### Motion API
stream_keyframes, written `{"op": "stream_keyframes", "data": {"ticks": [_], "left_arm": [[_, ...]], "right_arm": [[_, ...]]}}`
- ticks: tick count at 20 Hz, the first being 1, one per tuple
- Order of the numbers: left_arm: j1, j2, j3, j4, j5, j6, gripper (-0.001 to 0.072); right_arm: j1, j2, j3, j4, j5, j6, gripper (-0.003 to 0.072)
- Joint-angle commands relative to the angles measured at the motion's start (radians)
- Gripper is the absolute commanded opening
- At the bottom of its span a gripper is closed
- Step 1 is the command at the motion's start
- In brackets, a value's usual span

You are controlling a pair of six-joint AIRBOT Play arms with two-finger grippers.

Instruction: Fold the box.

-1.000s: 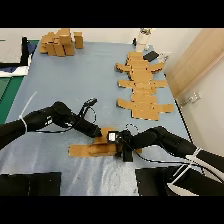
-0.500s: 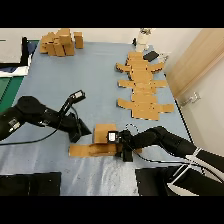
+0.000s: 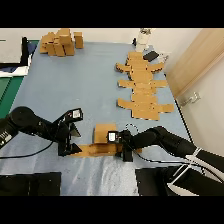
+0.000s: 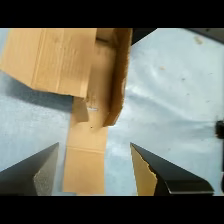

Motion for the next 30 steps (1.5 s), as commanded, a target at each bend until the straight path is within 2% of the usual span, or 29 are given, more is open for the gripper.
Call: {"op": "stream_keyframes", "data": {"ticks": [1,4,7,16,20,25,26,27,28,30], "left_arm": [[0.009,0.006,-0.111,-0.021,0.158,0.185,0.0704],[-0.022,0.005,-0.145,-0.072,0.282,0.285,0.0705],[-0.047,0.005,-0.145,-0.071,0.341,0.290,0.0705],[-0.174,-0.012,-0.145,-0.069,0.271,0.288,0.0704],[-0.206,-0.060,-0.145,-0.097,0.272,0.285,0.0703],[-0.215,-0.087,-0.145,-0.143,0.327,0.285,0.0702],[-0.215,-0.087,-0.145,-0.147,0.335,0.285,0.0675],[-0.215,-0.087,-0.145,-0.150,0.334,0.286,0.0571],[-0.215,-0.087,-0.145,-0.152,0.332,0.285,0.0545],[-0.215,-0.087,-0.145,-0.158,0.331,0.285,0.0544]], "right_arm": [[0.000,0.001,-0.001,0.000,0.000,0.000,0.0464],[0.000,0.001,-0.001,0.000,0.000,0.000,0.0464],[0.000,0.001,-0.001,0.000,0.000,0.000,0.0464],[0.000,0.001,-0.001,0.000,0.000,0.000,0.0464],[0.000,0.001,-0.001,0.000,0.000,0.000,0.0464],[0.000,0.001,-0.001,0.000,0.000,0.000,0.0464],[0.000,0.001,-0.001,0.000,0.000,0.000,0.0464],[0.000,0.001,-0.001,0.000,0.000,0.000,0.0464],[0.000,0.001,-0.001,0.000,0.000,0.000,0.0464],[0.000,0.001,-0.001,0.000,0.000,0.000,0.0464]]}}
